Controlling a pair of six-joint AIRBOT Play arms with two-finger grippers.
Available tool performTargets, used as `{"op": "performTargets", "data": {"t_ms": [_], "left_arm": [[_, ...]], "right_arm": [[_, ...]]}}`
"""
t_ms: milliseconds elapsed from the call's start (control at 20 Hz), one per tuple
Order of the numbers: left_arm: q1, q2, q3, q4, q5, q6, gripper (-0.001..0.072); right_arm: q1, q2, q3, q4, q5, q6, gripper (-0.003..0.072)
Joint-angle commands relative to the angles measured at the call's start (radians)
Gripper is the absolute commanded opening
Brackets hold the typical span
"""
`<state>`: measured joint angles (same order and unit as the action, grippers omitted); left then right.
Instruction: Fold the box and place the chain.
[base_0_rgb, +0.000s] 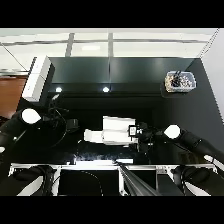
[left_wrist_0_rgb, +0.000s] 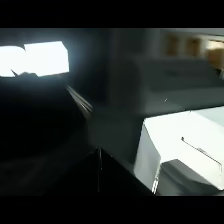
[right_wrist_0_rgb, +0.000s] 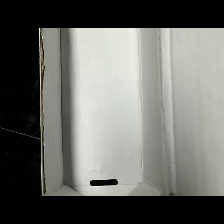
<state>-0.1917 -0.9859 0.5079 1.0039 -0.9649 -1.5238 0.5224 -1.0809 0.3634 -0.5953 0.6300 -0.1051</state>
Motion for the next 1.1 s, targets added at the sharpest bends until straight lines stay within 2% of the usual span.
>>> {"op": "performTargets", "data": {"t_ms": [0,150,250,350,550,650,700,750,800,850,900,950,1050], "left_arm": [[0.018,-0.115,-0.037,-0.149,-0.041,-0.052,0.0027],[-0.036,-0.206,-0.037,-0.234,-0.041,0.108,0.0028],[-0.073,-0.241,-0.037,-0.335,-0.033,0.198,0.0026],[-0.110,-0.264,-0.035,-0.380,-0.009,0.220,0.0026],[-0.118,-0.257,-0.033,-0.478,-0.004,0.378,0.0026],[-0.118,-0.227,-0.027,-0.476,-0.004,0.399,0.0029],[-0.118,-0.209,-0.026,-0.465,-0.003,0.399,0.0088],[-0.118,-0.191,-0.024,-0.448,-0.005,0.398,0.0297],[-0.118,-0.174,-0.024,-0.433,-0.005,0.399,0.0418],[-0.118,-0.160,-0.024,-0.424,-0.009,0.399,0.0479],[-0.118,-0.152,-0.023,-0.424,-0.014,0.398,0.0637],[-0.119,-0.148,-0.023,-0.425,-0.019,0.398,0.0685],[-0.121,-0.149,-0.023,-0.428,-0.037,0.399,0.0685]], "right_arm": [[0.001,0.000,0.000,0.000,0.000,0.000,0.0182],[0.001,0.000,0.000,0.000,0.000,0.000,0.0182],[0.001,0.000,0.000,0.000,0.000,0.000,0.0182],[0.001,0.000,0.000,0.000,0.000,0.000,0.0182],[0.001,0.000,0.000,0.000,0.000,0.000,0.0182],[0.001,0.000,0.000,0.000,0.000,0.000,0.0182],[0.001,0.000,0.000,0.000,0.000,0.000,0.0182],[0.001,0.000,0.000,0.000,0.000,0.000,0.0182],[0.001,0.000,0.000,0.000,0.000,0.000,0.0182],[0.001,0.000,0.000,0.000,0.000,0.000,0.0182],[0.001,0.000,0.000,0.000,0.000,0.000,0.0182],[0.001,0.000,0.000,0.000,0.000,0.000,0.0182],[0.001,0.000,0.000,0.000,0.000,0.000,0.0182]]}}
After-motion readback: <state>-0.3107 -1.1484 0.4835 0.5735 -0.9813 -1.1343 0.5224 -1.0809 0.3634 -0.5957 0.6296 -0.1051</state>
